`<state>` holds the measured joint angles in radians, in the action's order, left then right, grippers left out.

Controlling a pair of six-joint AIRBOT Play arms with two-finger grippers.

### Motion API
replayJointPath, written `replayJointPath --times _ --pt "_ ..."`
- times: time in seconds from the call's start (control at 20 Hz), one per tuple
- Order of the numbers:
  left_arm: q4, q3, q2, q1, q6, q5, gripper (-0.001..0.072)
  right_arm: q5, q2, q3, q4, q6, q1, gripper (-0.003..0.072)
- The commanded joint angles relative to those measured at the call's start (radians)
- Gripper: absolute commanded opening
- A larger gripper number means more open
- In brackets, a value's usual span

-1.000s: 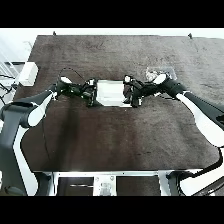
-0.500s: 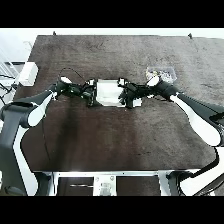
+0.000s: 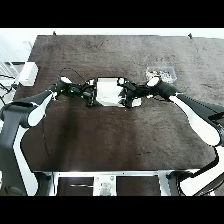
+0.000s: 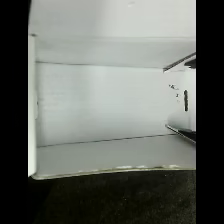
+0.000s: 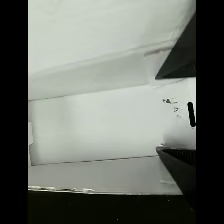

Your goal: Fold the box and place the chain.

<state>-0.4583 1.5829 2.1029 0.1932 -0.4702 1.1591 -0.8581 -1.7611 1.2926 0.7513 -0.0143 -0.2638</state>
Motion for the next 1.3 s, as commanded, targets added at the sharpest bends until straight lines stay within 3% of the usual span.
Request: replayJointPath --times 0.0,0.05,0.1,0.15,0.55,0.9,1.1,1.25 --pt "0.000 0.000 0.000 0.000 -0.002 0.000 0.0356 -0.004 0.009 0.000 0.037 -0.079 -0.001 0.0366" --pt "0.000 0.000 0.000 0.000 -0.002 0.000 0.0356 -0.017 0.018 0.000 0.077 -0.124 -0.001 0.0248" --pt "0.000 0.000 0.000 0.000 -0.002 0.000 0.0355 -0.050 0.033 0.000 0.129 -0.173 -0.001 0.0077" --pt "0.000 0.000 0.000 0.000 -0.002 0.000 0.0355 -0.079 0.049 0.000 0.170 -0.224 -0.001 0.0013" --pt "0.000 0.000 0.000 0.000 -0.002 0.000 0.0356 -0.183 0.261 0.000 0.447 -0.775 0.018 0.0011" --pt "0.000 0.000 0.000 0.000 -0.002 0.000 0.0355 -0.183 0.319 -0.023 0.435 -1.131 0.237 0.0011" --pt "0.000 0.000 0.000 0.000 -0.002 0.000 0.0356 -0.179 0.312 -0.091 0.339 -1.145 0.306 0.0011" --pt "0.000 0.000 0.000 0.000 -0.002 0.000 0.0356 -0.151 0.223 -0.156 0.221 -1.138 0.327 0.0011"
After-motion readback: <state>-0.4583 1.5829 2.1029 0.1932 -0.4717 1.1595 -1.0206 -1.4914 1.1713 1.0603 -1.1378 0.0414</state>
